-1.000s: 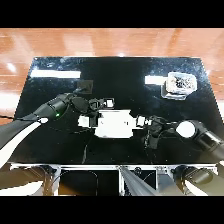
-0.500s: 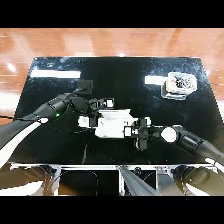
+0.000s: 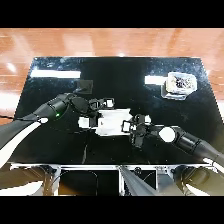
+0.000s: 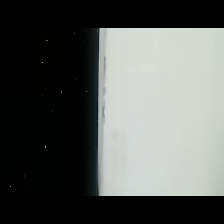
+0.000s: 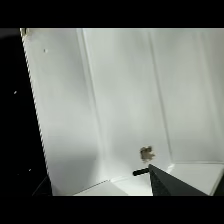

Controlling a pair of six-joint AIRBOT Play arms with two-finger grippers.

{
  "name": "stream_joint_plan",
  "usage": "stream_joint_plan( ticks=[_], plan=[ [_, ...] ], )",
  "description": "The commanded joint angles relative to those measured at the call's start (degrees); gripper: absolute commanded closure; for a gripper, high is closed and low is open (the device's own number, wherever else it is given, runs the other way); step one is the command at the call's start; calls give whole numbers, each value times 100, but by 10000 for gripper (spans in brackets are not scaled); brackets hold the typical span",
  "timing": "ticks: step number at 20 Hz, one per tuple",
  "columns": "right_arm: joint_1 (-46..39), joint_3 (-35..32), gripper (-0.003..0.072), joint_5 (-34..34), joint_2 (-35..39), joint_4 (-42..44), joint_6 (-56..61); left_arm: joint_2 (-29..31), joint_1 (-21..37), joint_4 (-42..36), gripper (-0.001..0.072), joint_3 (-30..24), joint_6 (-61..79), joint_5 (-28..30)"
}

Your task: Fold the box and place the chain.

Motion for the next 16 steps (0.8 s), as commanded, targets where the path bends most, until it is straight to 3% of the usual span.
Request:
stream_joint_plan(
  ticks=[1, 11, 16],
  plan=[
    [4, 22, -34, -284, 101, 52, 118, -4, -4, 0, 690, -2, -2, 0],
    [-94, 22, -34, -1078, 144, 435, 221, -4, -4, 4, 690, -2, 0, -4],
    [-111, 22, -34, -671, 201, 479, 203, -4, -2, 4, 690, -2, 0, -22]
  ],
)
